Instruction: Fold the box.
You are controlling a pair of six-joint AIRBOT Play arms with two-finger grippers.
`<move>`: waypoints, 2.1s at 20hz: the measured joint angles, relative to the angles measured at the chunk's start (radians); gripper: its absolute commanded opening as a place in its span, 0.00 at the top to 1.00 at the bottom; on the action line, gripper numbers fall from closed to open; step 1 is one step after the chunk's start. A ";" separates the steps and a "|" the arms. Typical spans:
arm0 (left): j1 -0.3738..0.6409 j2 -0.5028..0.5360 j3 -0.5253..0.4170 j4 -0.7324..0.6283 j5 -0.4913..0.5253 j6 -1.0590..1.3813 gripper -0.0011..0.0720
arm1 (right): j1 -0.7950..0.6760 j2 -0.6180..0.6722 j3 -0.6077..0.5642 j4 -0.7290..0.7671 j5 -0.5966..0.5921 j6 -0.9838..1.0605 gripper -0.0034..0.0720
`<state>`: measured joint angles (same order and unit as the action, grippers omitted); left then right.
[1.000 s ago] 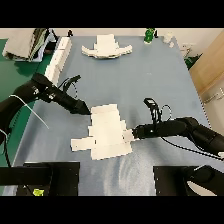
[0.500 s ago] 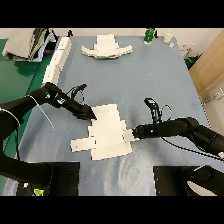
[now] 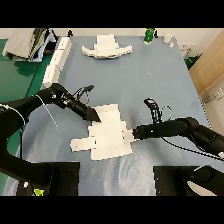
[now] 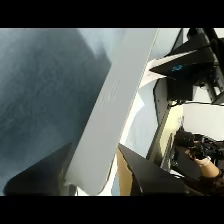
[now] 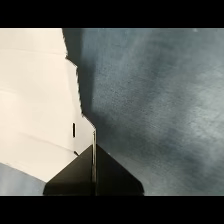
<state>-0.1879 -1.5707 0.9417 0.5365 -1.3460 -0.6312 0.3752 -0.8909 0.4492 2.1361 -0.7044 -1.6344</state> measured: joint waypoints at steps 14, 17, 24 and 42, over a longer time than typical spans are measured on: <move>-0.031 -0.001 0.039 0.055 -0.042 0.066 0.97 | 0.000 0.000 0.000 -0.004 -0.018 -0.001 0.95; -0.051 -0.001 0.039 0.055 -0.054 0.070 0.97 | 0.001 0.000 0.000 -0.005 -0.004 -0.001 0.76; -0.068 0.013 0.092 0.019 -0.025 0.112 0.97 | -0.072 0.000 0.034 -0.249 -0.030 0.154 0.61; -0.388 0.393 -0.196 -0.051 0.557 0.533 0.97 | -0.271 0.000 0.299 -0.480 -0.135 0.460 0.18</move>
<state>-0.5755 -1.1782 0.7452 0.4854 -0.7895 -0.0978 0.1043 -0.8906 0.7486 1.6566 -0.8398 -1.1740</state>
